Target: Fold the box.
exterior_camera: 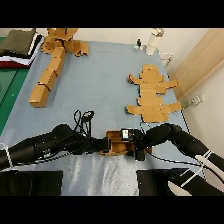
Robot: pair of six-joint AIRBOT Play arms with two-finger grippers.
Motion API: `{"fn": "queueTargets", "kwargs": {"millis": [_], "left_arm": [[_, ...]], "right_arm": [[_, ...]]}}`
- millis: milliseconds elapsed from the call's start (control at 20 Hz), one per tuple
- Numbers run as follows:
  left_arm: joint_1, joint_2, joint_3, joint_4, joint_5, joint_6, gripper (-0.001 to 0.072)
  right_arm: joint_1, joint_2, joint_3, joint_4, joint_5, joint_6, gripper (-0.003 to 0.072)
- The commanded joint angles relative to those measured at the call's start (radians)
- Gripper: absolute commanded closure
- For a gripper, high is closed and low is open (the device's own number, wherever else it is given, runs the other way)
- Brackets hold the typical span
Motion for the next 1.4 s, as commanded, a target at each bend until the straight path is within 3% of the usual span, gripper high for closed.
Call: {"fn": "queueTargets", "kwargs": {"millis": [0,550,1150,1350], "left_arm": [[-0.027,-0.003,0.015,0.093,0.032,-0.106,0.0185],[-0.027,-0.120,0.126,0.136,0.047,-0.150,0.0185],[-0.053,-0.158,0.178,0.224,0.134,-0.220,0.0185],[-0.086,-0.158,0.230,0.298,0.252,-0.232,0.0185]], "right_arm": [[0.000,-0.001,0.001,0.000,0.000,0.000,0.0186],[0.000,-0.001,0.001,0.000,0.000,0.000,0.0186],[0.000,-0.001,0.001,0.000,0.000,0.000,0.0185],[0.000,-0.001,0.001,0.000,0.000,0.000,0.0186]]}}
